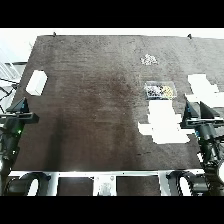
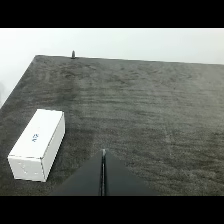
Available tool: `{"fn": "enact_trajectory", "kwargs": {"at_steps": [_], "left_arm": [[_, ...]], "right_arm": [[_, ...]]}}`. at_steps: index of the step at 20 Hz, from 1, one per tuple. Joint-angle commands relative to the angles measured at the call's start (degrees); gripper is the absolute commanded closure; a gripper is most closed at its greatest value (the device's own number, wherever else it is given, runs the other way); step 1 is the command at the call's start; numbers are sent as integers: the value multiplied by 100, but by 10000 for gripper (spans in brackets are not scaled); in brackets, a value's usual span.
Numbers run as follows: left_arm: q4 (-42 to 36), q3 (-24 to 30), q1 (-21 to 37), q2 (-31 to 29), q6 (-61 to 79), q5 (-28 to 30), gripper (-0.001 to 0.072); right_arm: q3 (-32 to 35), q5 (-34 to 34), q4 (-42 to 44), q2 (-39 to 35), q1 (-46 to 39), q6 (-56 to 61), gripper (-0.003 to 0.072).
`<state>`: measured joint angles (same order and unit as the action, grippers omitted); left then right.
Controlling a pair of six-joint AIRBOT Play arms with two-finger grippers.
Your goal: Fold the box and place the chain.
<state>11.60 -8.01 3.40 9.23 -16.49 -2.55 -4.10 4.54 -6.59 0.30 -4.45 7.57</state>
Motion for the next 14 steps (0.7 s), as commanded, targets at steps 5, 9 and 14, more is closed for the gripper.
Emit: {"fn": "enact_trajectory", "kwargs": {"at_steps": [5, 9, 14], "left_arm": [[0, 2, 4, -4, 2, 0, 688], [0, 2, 4, -4, 2, 2, 688], [0, 2, 4, -4, 2, 0, 688]], "right_arm": [[-776, -857, 92, 1709, -146, 221, 174], [-1805, 1016, 170, 4068, -1497, 592, 173], [-3386, 4996, -1891, 6046, -4138, 2699, 165]]}}
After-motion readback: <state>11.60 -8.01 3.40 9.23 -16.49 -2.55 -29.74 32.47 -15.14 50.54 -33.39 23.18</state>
